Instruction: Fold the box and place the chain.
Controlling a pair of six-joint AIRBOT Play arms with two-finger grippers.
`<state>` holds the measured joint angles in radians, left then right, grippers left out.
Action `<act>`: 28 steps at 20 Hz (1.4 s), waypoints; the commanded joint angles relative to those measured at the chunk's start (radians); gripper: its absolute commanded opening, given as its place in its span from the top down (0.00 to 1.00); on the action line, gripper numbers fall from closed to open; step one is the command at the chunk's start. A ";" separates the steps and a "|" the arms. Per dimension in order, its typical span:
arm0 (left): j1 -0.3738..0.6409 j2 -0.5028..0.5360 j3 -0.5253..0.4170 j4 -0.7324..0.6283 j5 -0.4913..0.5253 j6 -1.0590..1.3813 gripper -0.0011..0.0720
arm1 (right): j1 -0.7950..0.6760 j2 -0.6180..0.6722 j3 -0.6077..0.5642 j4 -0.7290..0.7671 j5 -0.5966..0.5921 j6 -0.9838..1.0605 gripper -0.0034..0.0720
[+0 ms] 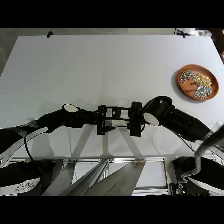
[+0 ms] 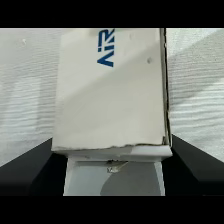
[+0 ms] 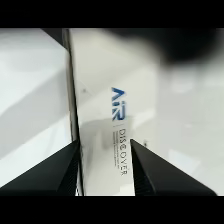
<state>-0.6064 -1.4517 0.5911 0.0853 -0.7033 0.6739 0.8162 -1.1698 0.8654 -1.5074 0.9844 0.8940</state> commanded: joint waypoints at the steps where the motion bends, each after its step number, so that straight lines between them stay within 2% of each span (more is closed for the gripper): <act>1: 0.000 0.001 0.000 -0.002 0.003 -0.002 0.45 | 0.001 0.050 0.001 -0.014 -0.043 0.000 0.40; 4: 0.000 0.001 0.000 -0.002 0.003 -0.002 0.45 | 0.001 0.106 0.001 -0.014 -0.057 0.057 0.42; 5: 0.000 0.001 0.000 -0.002 0.003 -0.002 0.45 | 0.000 0.125 0.001 -0.014 -0.058 0.098 0.48; 6: 0.000 0.001 0.000 -0.002 0.003 -0.002 0.45 | 0.000 0.142 0.001 -0.015 -0.055 0.151 0.68; 7: 0.000 0.001 0.000 -0.002 0.003 -0.002 0.45 | 0.000 0.155 -0.004 -0.014 -0.058 0.217 0.93; 8: 0.000 0.001 0.000 -0.002 0.003 -0.002 0.45 | 0.000 0.167 -0.030 -0.005 -0.104 0.311 0.94; 10: 0.000 0.001 0.000 -0.002 0.003 -0.002 0.45 | 0.001 0.187 -0.143 0.081 -0.328 0.434 0.94; 13: 0.000 0.001 0.000 -0.002 0.004 -0.002 0.45 | 0.022 0.191 -0.301 0.294 -0.624 0.460 0.94; 15: 0.000 0.001 0.000 -0.002 0.003 -0.002 0.45 | 0.066 0.192 -0.369 0.341 -0.758 0.461 0.94; 17: 0.000 0.001 0.000 -0.002 0.003 -0.002 0.45 | 0.094 0.192 -0.408 0.346 -0.792 0.468 0.94; 28: 0.000 0.001 0.000 -0.002 0.003 -0.002 0.45 | 0.090 0.233 -0.483 0.327 -0.813 0.468 0.94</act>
<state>-0.6064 -1.4517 0.5911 0.0830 -0.7002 0.6720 0.9062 -0.9421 0.4057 -1.1801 0.1825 1.3613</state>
